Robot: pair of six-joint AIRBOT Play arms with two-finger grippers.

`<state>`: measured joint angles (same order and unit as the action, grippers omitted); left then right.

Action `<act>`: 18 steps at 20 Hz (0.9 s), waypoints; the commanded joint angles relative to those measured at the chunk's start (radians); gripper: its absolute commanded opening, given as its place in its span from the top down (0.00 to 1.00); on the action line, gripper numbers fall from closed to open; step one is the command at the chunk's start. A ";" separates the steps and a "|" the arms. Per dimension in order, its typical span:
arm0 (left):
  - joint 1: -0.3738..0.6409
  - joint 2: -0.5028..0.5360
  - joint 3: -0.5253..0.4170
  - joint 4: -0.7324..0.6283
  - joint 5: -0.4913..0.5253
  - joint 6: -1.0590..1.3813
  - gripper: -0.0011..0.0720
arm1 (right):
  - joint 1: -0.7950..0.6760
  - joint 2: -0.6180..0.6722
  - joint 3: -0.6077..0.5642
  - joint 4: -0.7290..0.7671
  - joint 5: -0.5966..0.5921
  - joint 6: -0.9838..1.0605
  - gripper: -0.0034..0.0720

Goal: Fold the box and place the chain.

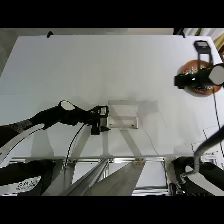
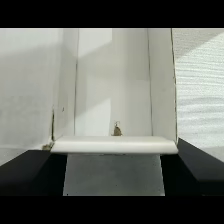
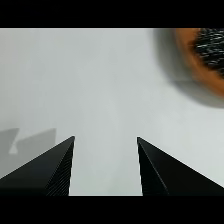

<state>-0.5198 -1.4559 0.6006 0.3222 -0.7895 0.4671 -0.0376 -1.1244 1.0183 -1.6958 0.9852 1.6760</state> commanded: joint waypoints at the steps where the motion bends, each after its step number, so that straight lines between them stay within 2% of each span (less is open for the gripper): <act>1: 0.001 0.001 0.000 0.000 0.000 0.000 0.80 | -0.239 -0.168 0.051 0.004 -0.104 -0.088 0.42; 4: 0.001 0.001 0.000 0.000 0.000 0.000 0.80 | -0.283 -0.341 0.151 0.005 -0.116 -0.087 0.42; 9: 0.001 0.001 0.000 0.000 0.000 0.000 0.80 | -0.282 -0.516 0.274 0.022 -0.142 -0.020 0.42; 18: 0.001 0.001 0.000 0.000 0.000 0.000 0.79 | -0.282 -0.553 0.289 0.055 -0.171 -0.020 0.43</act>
<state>-0.5198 -1.4559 0.6006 0.3222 -0.7891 0.4667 -0.3191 -1.6665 1.3029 -1.6470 0.8234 1.6527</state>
